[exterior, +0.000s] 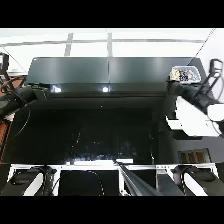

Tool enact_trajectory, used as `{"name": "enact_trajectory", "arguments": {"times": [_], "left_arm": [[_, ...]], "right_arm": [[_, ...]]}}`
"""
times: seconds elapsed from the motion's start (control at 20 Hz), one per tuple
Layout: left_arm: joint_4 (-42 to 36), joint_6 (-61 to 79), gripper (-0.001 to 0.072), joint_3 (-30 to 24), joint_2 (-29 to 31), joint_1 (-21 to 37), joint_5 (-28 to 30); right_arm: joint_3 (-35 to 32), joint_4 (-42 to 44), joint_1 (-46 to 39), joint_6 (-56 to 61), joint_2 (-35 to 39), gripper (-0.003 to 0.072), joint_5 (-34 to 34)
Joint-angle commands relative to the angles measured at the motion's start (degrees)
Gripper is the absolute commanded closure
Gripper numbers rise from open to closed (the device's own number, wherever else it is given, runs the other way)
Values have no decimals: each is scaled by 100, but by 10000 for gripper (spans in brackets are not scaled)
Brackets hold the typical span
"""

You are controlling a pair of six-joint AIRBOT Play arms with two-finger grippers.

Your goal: Fold the box and place the chain.

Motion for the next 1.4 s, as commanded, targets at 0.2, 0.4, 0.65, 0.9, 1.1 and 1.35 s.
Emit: {"name": "enact_trajectory", "arguments": {"times": [0.2,0.4,0.65,0.9,1.1,1.35], "left_arm": [[-437,11,680,2,-11,-2,210],[-433,-96,7,0,-125,-2,-317],[-393,-173,7,0,-494,-2,-1165],[-400,-374,7,0,-734,-4,-1217],[-428,-376,7,0,-831,-7,-1263],[-442,-378,7,0,-833,-9,-1429]], "right_arm": [[2326,-2330,-3729,586,-1585,-34,3366],[2863,-1572,-5289,-72,-2323,-34,4092],[3578,-1202,-5643,-1154,-3587,-34,5377],[4009,-1749,-5587,-1703,-4262,-34,5788],[4009,-1414,-5510,-2221,-4481,138,5895],[4074,-1427,-5149,-2396,-4446,672,6100]]}}
